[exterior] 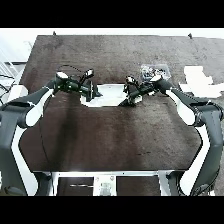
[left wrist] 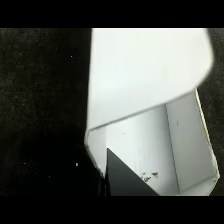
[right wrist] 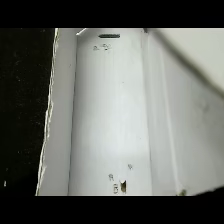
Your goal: Fold the box and place the chain.
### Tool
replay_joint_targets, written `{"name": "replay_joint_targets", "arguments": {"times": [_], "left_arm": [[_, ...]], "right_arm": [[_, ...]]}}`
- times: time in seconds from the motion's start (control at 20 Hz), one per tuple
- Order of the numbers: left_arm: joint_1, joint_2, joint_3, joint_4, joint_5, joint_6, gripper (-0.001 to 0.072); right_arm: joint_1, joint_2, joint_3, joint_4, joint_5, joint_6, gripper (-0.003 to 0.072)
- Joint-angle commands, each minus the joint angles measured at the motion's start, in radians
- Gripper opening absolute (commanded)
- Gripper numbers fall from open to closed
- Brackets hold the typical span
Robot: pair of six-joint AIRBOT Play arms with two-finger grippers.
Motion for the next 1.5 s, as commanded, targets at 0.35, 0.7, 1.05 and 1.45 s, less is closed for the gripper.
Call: {"name": "replay_joint_targets", "arguments": {"times": [0.35,0.7,1.05,1.45], "left_arm": [[0.000,0.000,0.000,0.000,0.000,0.001,0.0020],[0.000,0.000,0.000,0.000,0.000,0.001,0.0020],[0.000,0.000,0.000,0.000,0.000,0.001,0.0020],[0.000,0.000,0.000,0.000,0.000,0.001,0.0020]], "right_arm": [[0.001,-0.001,0.001,-0.004,-0.002,0.000,0.0591],[0.001,-0.001,0.001,-0.001,-0.008,-0.072,0.0591],[0.001,-0.001,0.001,-0.001,-0.018,-0.072,0.0591],[0.001,-0.001,-0.001,-0.001,-0.017,-0.071,0.0591]]}}
